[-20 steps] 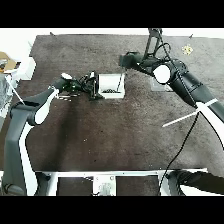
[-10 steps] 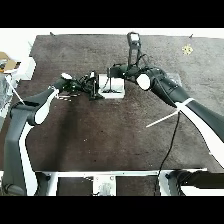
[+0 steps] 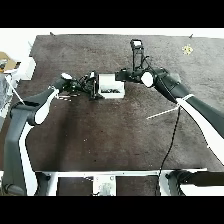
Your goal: Fold the box and place the chain.
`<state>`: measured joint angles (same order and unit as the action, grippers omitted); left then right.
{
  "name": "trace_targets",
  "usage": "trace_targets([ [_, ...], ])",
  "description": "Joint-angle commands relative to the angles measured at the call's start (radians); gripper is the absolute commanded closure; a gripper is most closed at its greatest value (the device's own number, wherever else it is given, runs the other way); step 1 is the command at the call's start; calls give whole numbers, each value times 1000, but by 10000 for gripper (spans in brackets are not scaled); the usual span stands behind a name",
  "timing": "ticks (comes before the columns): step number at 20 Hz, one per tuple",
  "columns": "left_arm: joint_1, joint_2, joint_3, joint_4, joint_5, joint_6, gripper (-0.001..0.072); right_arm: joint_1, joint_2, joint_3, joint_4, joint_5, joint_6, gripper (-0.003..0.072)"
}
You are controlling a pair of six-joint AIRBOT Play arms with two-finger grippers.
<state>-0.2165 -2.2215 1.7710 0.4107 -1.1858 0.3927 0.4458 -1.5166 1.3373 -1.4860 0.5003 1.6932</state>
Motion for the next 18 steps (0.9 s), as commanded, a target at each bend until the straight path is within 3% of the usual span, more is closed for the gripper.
trace_targets([
  [1, 0, 1, 0, 0, 0, 0, 434, -18, 18, 7, 8, 11, -122, 506],
  [2, 0, 0, 0, 0, 0, 0, 434, -30, 18, 33, 15, 35, -182, 567],
  [4, 0, 0, 0, 0, 0, 0, 434, -74, -5, 117, 70, 111, -340, 567],
  [8, 0, 1, 0, 0, 0, 0, 434, -239, -147, 323, 496, 317, -835, 569],
  [11, 0, 1, 0, 0, 0, 0, 434, -338, -282, 431, 723, 452, -1043, 569],
  [18, 0, 0, 0, 0, 0, 0, 434, -362, -467, 464, 1015, 560, -1408, 607],
])
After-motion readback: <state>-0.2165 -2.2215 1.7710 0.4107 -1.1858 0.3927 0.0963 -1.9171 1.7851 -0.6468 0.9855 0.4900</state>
